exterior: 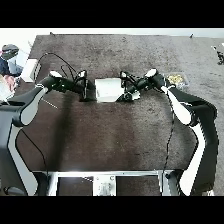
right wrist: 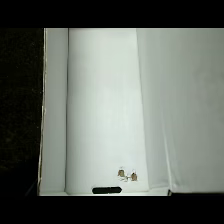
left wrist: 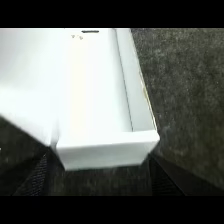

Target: Fold the box and place the chain.

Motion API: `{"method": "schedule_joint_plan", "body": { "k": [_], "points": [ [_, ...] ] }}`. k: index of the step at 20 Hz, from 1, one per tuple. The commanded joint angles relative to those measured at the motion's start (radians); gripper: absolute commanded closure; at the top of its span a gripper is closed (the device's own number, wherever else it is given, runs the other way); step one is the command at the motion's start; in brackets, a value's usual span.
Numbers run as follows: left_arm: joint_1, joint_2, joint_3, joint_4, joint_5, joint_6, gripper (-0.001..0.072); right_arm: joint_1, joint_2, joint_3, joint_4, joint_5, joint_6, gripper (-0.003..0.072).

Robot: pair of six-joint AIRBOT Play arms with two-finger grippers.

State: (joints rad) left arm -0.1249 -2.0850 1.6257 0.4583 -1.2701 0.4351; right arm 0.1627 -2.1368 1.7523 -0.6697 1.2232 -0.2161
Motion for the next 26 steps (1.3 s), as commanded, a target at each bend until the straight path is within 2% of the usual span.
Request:
{"method": "schedule_joint_plan", "body": {
  "k": [1, 5, 10, 19, 20, 22, 26],
  "points": [
    [-0.006, -0.016, 0.000, -0.054, -0.020, 0.011, -0.0011, 0.000, 0.000, 0.000, 0.000, 0.000, 0.000, 0.0273],
    [-0.007, -0.020, 0.000, -0.046, -0.006, 0.010, -0.0011, 0.000, 0.000, 0.000, 0.000, 0.000, 0.000, 0.0273],
    [-0.053, -0.051, 0.000, -0.046, 0.069, 0.011, -0.0011, 0.000, 0.000, 0.000, 0.000, 0.000, 0.000, 0.0274],
    [-0.054, -0.052, 0.000, -0.047, 0.068, 0.011, -0.0011, 0.000, 0.000, 0.000, 0.000, 0.000, 0.000, 0.0274],
    [-0.054, -0.052, 0.000, -0.047, 0.067, 0.011, 0.0019, 0.000, 0.000, 0.000, 0.000, 0.000, 0.000, 0.0273],
    [-0.054, -0.052, 0.000, -0.047, 0.067, 0.011, 0.0236, 0.000, 0.000, 0.000, 0.000, 0.000, 0.000, 0.0273],
    [-0.054, -0.052, 0.000, -0.045, 0.069, 0.010, 0.0241, 0.000, 0.000, 0.000, 0.000, 0.000, 0.000, 0.0273]
  ]
}}
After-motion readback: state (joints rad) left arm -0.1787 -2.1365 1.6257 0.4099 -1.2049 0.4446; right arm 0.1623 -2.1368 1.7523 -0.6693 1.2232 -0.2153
